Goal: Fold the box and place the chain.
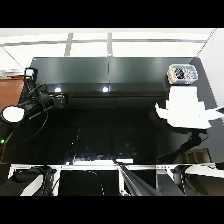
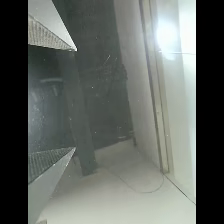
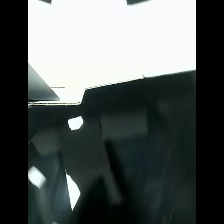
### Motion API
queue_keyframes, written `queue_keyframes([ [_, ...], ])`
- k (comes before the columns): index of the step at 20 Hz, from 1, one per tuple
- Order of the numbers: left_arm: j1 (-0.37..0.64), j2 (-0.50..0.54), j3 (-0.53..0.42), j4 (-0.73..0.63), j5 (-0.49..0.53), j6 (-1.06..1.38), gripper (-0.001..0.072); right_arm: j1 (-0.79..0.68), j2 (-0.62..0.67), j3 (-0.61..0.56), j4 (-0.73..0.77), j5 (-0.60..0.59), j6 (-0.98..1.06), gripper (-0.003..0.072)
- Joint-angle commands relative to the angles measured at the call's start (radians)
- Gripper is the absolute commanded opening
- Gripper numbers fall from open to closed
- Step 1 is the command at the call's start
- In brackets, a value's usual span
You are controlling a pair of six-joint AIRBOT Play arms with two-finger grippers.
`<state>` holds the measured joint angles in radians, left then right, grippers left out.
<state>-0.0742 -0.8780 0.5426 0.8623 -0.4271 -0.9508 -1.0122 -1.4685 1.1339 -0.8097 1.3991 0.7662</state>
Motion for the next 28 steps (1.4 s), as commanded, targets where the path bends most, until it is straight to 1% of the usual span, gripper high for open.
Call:
queue_keyframes([
  [1, -0.001, -0.002, 0.0, -0.02, -0.007, 0.0, 0.0705, 0.076, 0.178, -0.238, 0.206, -0.078, -0.035, 0.0013],
  [3, -0.002, -0.004, 0.0, -0.044, -0.02, 0.0, 0.0705, 0.17, 0.259, -0.37, 0.264, -0.093, -0.063, 0.0013],
  [6, -0.032, -0.005, 0.0, -0.064, -0.021, 0.001, 0.0704, 0.341, 0.361, -0.541, 0.475, -0.171, -0.13, 0.0013],
  [7, -0.052, -0.005, 0.0, -0.064, -0.016, 0.001, 0.0704, 0.413, 0.391, -0.594, 0.548, -0.214, -0.146, 0.0013],
  [9, -0.087, -0.012, 0.0, -0.092, -0.016, 0.0, 0.0704, 0.563, 0.435, -0.682, 0.649, -0.312, -0.175, 0.0013],
  [11, -0.124, -0.035, 0.0, -0.152, -0.029, 0.0, 0.0704, 0.726, 0.45, -0.746, 0.687, -0.442, -0.182, 0.0013],
  [12, -0.139, -0.058, 0.001, -0.203, -0.051, 0.0, 0.0699, 0.802, 0.45, -0.764, 0.684, -0.514, -0.182, 0.0013],
  [13, -0.147, -0.09, 0.009, -0.245, -0.094, 0.0, 0.0699, 0.877, 0.45, -0.774, 0.686, -0.586, -0.182, 0.0013],
  [14, -0.148, -0.135, 0.028, -0.275, -0.161, 0.0, 0.0699, 0.935, 0.45, -0.774, 0.687, -0.635, -0.18, 0.0014],
  [16, -0.144, -0.241, 0.088, -0.313, -0.291, 0.001, 0.0699, 1.032, 0.45, -0.774, 0.701, -0.714, -0.179, 0.0014],
  [17, -0.142, -0.295, 0.121, -0.327, -0.336, 0.001, 0.0699, 1.062, 0.45, -0.774, 0.701, -0.735, -0.179, 0.0013],
  [19, -0.128, -0.415, 0.194, -0.38, -0.431, 0.0, 0.0699, 1.099, 0.45, -0.774, 0.701, -0.742, -0.18, 0.0014],
  [20, -0.114, -0.483, 0.234, -0.414, -0.495, 0.0, 0.0699, 1.112, 0.45, -0.774, 0.701, -0.741, -0.18, 0.0014],
  [22, -0.093, -0.592, 0.304, -0.433, -0.578, -0.004, 0.0699, 1.136, 0.45, -0.774, 0.7, -0.742, -0.181, 0.0014],
  [26, -0.095, -0.708, 0.385, -0.433, -0.629, -0.021, 0.0699, 1.152, 0.45, -0.774, 0.701, -0.741, -0.181, 0.0014],
  [28, -0.102, -0.765, 0.43, -0.433, -0.711, -0.013, 0.0699, 1.152, 0.45, -0.774, 0.701, -0.741, -0.181, 0.0014],
])
